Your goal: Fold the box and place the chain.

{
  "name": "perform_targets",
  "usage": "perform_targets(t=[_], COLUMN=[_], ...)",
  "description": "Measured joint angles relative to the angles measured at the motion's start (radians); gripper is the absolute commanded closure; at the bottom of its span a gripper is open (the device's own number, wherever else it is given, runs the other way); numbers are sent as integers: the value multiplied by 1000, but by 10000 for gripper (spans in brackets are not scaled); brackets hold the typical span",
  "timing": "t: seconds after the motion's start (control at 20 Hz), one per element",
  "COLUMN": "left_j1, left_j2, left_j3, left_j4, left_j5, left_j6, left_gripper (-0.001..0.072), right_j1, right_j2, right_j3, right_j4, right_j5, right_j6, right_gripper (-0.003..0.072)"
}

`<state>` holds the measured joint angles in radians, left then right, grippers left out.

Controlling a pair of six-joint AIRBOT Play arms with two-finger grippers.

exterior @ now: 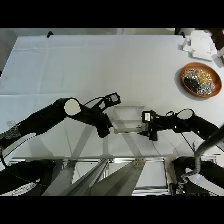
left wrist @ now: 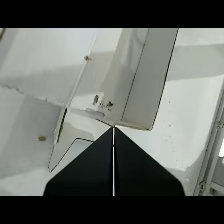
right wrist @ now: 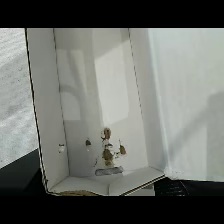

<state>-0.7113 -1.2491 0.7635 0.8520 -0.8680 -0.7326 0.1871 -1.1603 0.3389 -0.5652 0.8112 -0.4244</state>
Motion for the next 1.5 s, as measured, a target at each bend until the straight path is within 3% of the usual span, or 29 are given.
perform_targets(t=[0.35, 0.45, 0.5, 0.95, 1.05, 1.5], left_j1=[1, 2, 1, -1, -3, -35], left_j2=[-2, -3, -3, -2, -2, 15], left_j3=[-64, -71, -73, -78, -79, -78], left_j4=[80, 124, 138, 212, 206, 151], left_j5=[27, 15, 13, 66, 105, 171], left_j6=[14, 14, 14, 208, 241, 342], left_gripper=[690, 528, 493, 478, 408, 418], right_j1=[0, 0, 0, 0, 0, 0], right_j2=[0, 0, 0, 0, 0, 0], right_j3=[0, 0, 0, 0, 0, 0], right_j4=[0, 0, 0, 2, 1, 0], right_j5=[0, 0, 0, 0, 0, 0], right_j6=[0, 0, 0, 3, 1, 0], right_gripper=[272, 272, 272, 272, 272, 272])
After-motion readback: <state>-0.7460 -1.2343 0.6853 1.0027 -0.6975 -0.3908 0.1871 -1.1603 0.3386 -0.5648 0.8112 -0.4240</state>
